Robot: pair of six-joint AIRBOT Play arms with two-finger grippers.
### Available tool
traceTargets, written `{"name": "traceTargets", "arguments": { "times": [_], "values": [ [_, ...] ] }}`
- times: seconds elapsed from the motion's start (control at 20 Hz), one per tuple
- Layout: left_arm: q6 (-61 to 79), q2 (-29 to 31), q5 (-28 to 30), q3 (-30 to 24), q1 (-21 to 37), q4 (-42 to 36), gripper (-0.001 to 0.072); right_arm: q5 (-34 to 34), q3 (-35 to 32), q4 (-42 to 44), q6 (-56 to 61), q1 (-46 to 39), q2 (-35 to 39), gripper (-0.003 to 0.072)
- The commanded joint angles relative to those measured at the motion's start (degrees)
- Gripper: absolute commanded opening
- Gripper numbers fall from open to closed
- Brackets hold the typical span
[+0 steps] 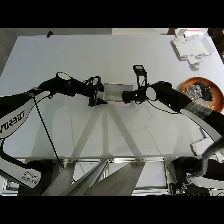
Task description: Fold the box and place the chain.
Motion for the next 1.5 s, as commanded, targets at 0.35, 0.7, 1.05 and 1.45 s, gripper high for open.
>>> {"name": "traceTargets", "arguments": {
  "times": [0.35, 0.7, 1.05, 1.45],
  "values": [
    [0.0, 0.0, 0.0, 0.0, 0.0, 0.0, 0.0378, 3.6, 0.1, -15.5, 24.1, 4.0, -2.6, 0.0441],
    [0.0, 0.0, 0.0, 0.0, 0.0, 0.0, 0.0377, 3.6, 1.1, -17.5, 26.9, 4.5, -2.7, 0.0456],
    [0.0, 0.0, 0.0, 0.0, 0.0, 0.0, 0.0377, 6.3, 6.4, -18.9, 26.8, 4.5, -4.5, 0.0468],
    [0.0, 0.0, 0.0, 0.0, 0.0, 0.0, 0.0377, 9.8, 7.2, -19.0, 26.8, 6.8, -8.6, 0.0457]
  ]
}}
